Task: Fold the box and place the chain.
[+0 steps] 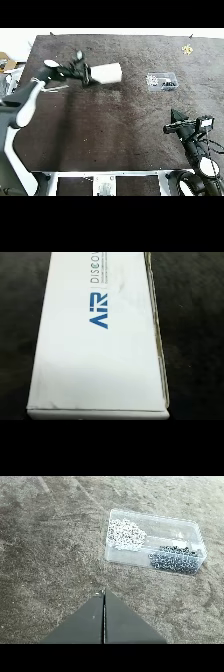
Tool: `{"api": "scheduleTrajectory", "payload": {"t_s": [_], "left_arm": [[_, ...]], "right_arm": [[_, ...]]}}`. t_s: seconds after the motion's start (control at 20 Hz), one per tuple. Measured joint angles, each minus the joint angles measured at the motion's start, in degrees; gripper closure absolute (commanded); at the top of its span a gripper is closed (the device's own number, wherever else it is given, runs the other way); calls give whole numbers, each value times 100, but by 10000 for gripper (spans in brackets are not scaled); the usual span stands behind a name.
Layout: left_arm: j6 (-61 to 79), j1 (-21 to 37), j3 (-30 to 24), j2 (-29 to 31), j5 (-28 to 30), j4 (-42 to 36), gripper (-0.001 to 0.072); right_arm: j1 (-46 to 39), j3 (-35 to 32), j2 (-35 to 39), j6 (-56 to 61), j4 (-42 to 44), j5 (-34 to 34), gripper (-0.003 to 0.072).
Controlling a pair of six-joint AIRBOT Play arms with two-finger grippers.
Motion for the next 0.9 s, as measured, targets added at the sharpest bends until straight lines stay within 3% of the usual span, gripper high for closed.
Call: {"api": "scheduleTrajectory", "payload": {"t_s": [0.2,0.4,0.65,0.9], "left_arm": [[-1303,680,83,1102,1412,83,699],[-3134,1602,103,1705,3027,1043,699],[-5716,2647,68,1475,3606,2896,699],[-6378,3071,59,776,3720,3506,699]], "right_arm": [[0,0,0,0,2,0,684],[0,-2,0,157,11,2,684],[0,0,0,426,11,2,684],[0,0,0,498,9,2,684]]}}
